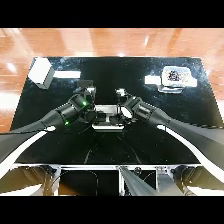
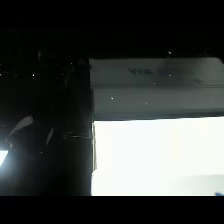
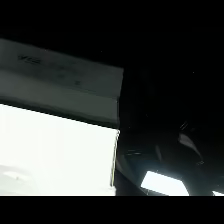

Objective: Fold the box and place the chain.

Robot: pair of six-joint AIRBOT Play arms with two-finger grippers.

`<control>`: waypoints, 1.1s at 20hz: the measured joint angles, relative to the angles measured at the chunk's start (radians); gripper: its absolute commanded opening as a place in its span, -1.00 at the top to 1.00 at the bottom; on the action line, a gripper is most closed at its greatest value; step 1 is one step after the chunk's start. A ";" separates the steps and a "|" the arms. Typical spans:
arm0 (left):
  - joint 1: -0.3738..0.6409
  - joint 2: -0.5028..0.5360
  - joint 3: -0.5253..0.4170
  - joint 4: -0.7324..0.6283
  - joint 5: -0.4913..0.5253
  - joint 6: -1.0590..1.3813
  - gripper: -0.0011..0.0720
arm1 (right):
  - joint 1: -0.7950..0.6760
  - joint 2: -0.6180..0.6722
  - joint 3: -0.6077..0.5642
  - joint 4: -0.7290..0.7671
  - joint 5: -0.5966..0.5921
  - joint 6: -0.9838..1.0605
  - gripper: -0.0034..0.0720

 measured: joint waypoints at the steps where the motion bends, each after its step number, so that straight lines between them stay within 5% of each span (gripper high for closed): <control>1: 0.000 0.000 0.000 0.006 -0.011 0.009 0.92 | 0.001 0.000 0.000 0.010 0.002 -0.008 -0.16; 11: 0.000 0.000 0.000 -0.004 -0.001 -0.001 0.92 | -0.028 0.000 0.068 0.005 0.111 0.070 -0.15; 13: 0.000 0.000 0.000 -0.004 0.000 -0.001 0.92 | -0.038 0.000 0.073 0.005 0.137 0.100 0.09; 22: 0.000 0.000 0.000 -0.001 -0.010 -0.002 0.92 | -0.051 -0.001 0.077 0.023 0.165 0.205 0.11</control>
